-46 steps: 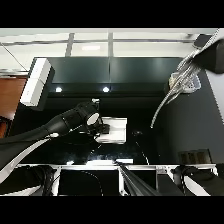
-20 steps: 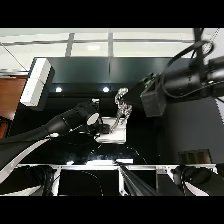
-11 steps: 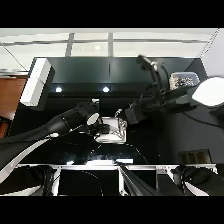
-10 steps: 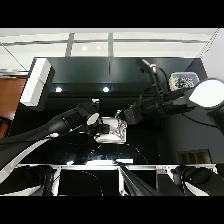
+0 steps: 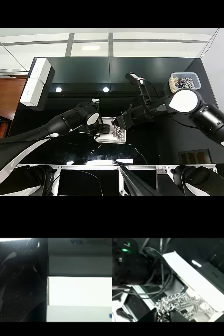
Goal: Fold the box and place the chain.
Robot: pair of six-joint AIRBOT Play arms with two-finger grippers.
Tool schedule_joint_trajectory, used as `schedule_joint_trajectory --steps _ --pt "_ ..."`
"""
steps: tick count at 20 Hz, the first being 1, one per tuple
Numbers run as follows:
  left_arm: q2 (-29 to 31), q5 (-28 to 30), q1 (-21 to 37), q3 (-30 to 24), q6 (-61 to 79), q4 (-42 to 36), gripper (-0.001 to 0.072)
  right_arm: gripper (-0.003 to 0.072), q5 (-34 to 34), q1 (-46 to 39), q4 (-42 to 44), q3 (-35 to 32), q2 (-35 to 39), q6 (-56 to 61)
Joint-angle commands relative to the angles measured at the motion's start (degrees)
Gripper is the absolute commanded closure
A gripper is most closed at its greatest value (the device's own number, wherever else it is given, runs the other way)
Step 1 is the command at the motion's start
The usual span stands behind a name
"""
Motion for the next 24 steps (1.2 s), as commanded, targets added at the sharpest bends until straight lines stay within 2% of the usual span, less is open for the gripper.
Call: schedule_joint_trajectory --steps 1,2,6,11,15,19,20,21,22,24 --pt "-0.02 0.00 0.04 0.00 0.00 0.02 0.0683 0.0386 2.03 0.26 -2.97 -0.09 -0.55 2.43" --pt "-0.02 0.00 0.04 0.00 0.00 0.00 0.0683 0.0358 3.69 -0.07 -4.28 0.00 -0.50 2.43" --pt "-0.02 0.02 0.02 0.00 0.02 0.00 0.0683 0.0359 9.49 -6.25 -6.97 0.04 3.37 2.40" --pt "-0.02 0.11 0.02 0.00 0.00 0.00 0.0683 0.0360 10.29 -14.69 -20.39 0.02 11.32 4.81" --pt "-0.02 0.48 0.04 0.00 0.02 0.02 0.0683 0.0360 11.82 -14.84 -22.16 -0.02 11.89 4.81" --pt "0.00 -0.79 0.15 0.39 -0.31 -0.44 0.0677 0.0360 13.18 -14.88 -31.65 -0.02 12.07 7.39" --pt "0.11 -1.66 0.15 0.92 -0.68 -0.44 0.0567 0.0360 13.53 -14.86 -33.90 -0.02 12.33 7.82" --pt "0.20 -2.60 0.15 1.84 -1.16 -0.33 0.0330 0.0360 13.94 -14.88 -35.32 -0.02 12.57 7.87" --pt "0.35 -3.67 0.17 2.97 -1.25 0.09 0.0210 0.0360 14.14 -14.88 -36.41 -0.02 12.74 7.89" --pt "1.27 -5.31 0.15 5.35 2.32 0.72 0.0192 0.0360 14.34 -14.91 -37.18 -0.02 12.90 8.02"
